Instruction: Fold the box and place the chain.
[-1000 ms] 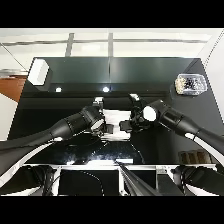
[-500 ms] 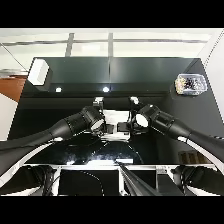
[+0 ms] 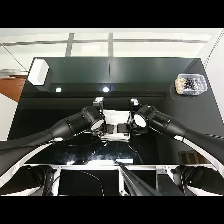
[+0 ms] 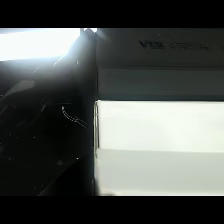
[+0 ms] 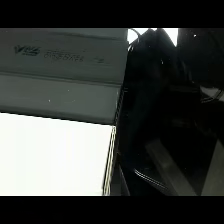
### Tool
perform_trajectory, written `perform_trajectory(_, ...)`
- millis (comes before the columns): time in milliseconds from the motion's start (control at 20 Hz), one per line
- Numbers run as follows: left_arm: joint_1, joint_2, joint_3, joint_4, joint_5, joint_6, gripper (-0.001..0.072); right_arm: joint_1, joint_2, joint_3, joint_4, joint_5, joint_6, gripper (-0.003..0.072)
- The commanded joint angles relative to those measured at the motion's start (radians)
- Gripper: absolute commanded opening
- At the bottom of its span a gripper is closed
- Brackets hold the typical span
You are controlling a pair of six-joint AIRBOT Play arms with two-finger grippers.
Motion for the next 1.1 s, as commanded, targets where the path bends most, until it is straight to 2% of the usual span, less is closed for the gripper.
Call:
perform_trajectory(0,-0.001,0.001,0.0,0.0,0.0,0.0,0.0025,0.001,-0.002,0.0,0.0,-0.002,0.003,0.0236)
perform_trajectory(500,-0.001,0.001,0.0,0.001,0.003,0.0,0.0025,0.001,-0.015,0.0,0.001,-0.002,0.0,0.0235)
perform_trajectory(550,0.0,0.001,0.0,0.001,0.003,0.0,0.0025,0.001,-0.015,0.0,0.001,-0.002,-0.004,0.0116)
perform_trajectory(600,-0.001,0.001,0.0,0.0,0.003,0.0,0.0026,0.001,-0.015,0.0,0.001,-0.002,-0.005,0.0116)
perform_trajectory(650,-0.001,0.001,0.0,0.001,0.003,0.0,0.0025,0.001,-0.015,0.0,0.001,-0.002,-0.005,0.0062)
perform_trajectory(850,-0.001,0.001,0.0,0.0,0.003,0.0,0.0026,0.001,-0.015,0.001,0.002,-0.002,-0.004,0.006)
perform_trajectory(900,-0.001,0.001,0.0,0.0,0.003,0.0,0.0026,0.001,-0.015,0.0,0.003,-0.001,-0.004,0.0085)
perform_trajectory(950,-0.001,0.001,0.0,0.0,0.003,0.0,0.0026,0.001,-0.015,0.001,0.006,-0.001,-0.003,0.0174)
perform_trajectory(1050,-0.001,0.001,0.0,0.0,0.003,0.0,0.0025,0.001,-0.015,0.001,0.006,-0.001,-0.003,0.0198)
